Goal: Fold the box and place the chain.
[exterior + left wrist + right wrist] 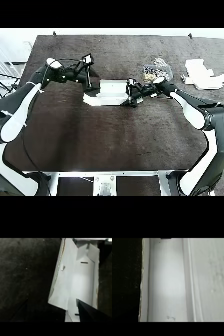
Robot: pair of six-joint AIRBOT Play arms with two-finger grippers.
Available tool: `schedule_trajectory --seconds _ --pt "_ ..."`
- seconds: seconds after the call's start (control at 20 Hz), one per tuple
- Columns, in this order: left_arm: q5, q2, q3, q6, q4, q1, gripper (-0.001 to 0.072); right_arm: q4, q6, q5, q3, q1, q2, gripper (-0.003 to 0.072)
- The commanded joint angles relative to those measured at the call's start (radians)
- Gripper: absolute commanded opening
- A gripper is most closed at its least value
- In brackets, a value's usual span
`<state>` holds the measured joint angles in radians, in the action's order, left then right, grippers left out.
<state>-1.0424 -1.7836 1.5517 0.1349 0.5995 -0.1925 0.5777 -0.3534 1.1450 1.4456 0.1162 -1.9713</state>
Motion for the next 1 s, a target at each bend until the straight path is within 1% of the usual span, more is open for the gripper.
schedule_trajectory --seconds 0.0,0.1,0.15,0.35,0.55,0.8,0.85,0.9,0.95 --pt "-0.115 0.019 0.005 -0.119 0.263 -0.016 0.0704 -0.001 0.001 0.000 0.000 0.000 0.001 0.0570" --pt "-0.115 0.014 0.001 -0.166 0.365 -0.050 0.0704 -0.001 0.001 0.000 0.000 0.000 0.001 0.0570" --pt "-0.112 0.008 0.002 -0.171 0.375 -0.064 0.0704 -0.001 0.001 0.000 0.000 0.000 0.001 0.0570" --pt "-0.080 -0.036 0.002 -0.187 0.381 -0.100 0.0704 -0.001 0.001 0.000 0.000 0.000 0.001 0.0570" --pt "-0.047 -0.071 0.001 -0.188 0.365 -0.113 0.0703 -0.001 0.001 0.001 0.000 0.000 0.001 0.0569" --pt "0.007 -0.078 0.002 -0.187 0.346 -0.112 0.0701 -0.001 0.001 0.000 0.000 0.000 0.001 0.0570" --pt "0.010 -0.078 0.002 -0.187 0.346 -0.112 0.0578 -0.001 0.001 0.000 0.000 0.000 0.001 0.0570" --pt "0.009 -0.078 0.002 -0.187 0.346 -0.112 0.0407 -0.001 0.001 0.000 0.000 0.000 0.001 0.0570" --pt "0.010 -0.079 0.002 -0.187 0.346 -0.112 0.0393 -0.001 0.001 0.000 0.000 0.000 0.001 0.0569"
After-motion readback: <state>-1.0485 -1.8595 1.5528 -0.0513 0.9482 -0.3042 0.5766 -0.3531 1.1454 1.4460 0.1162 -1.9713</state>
